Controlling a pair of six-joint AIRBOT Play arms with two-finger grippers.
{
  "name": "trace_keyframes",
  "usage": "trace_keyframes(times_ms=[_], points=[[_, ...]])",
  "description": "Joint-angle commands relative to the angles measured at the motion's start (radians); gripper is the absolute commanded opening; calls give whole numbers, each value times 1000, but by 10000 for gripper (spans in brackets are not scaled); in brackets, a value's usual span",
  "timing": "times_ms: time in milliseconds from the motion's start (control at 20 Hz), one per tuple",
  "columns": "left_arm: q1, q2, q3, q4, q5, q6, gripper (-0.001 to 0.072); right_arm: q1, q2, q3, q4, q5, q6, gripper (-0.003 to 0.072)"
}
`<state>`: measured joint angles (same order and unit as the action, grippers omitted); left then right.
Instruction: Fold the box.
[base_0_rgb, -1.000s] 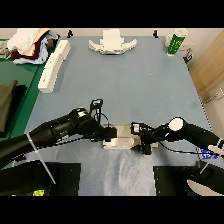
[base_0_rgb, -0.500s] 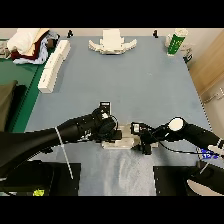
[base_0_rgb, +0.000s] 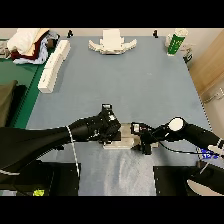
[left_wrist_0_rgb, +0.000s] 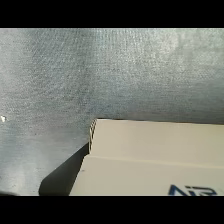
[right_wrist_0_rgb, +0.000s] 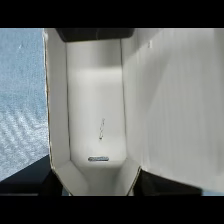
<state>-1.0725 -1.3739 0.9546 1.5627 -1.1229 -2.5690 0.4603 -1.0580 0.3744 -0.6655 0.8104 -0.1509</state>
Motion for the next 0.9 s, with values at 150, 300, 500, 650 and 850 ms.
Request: trace_keyframes(times_ms=[150, 300, 500, 650, 850], points=[[0, -7, 1, 9, 12, 2, 14, 0, 0, 0, 0, 0, 0, 455], [0, -6, 10, 5, 5, 3, 34, 0, 0, 0, 0, 0, 0, 455], [8, -1, 68, 6, -80, -5, 619, 0, 0, 0, 0, 0, 0, 455], [8, 33, 97, 39, -142, -5, 618, 0, 0, 0, 0, 0, 0, 455], [8, 125, 142, 39, -266, 26, 534, 0, 0, 0, 0, 0, 0, 455]])
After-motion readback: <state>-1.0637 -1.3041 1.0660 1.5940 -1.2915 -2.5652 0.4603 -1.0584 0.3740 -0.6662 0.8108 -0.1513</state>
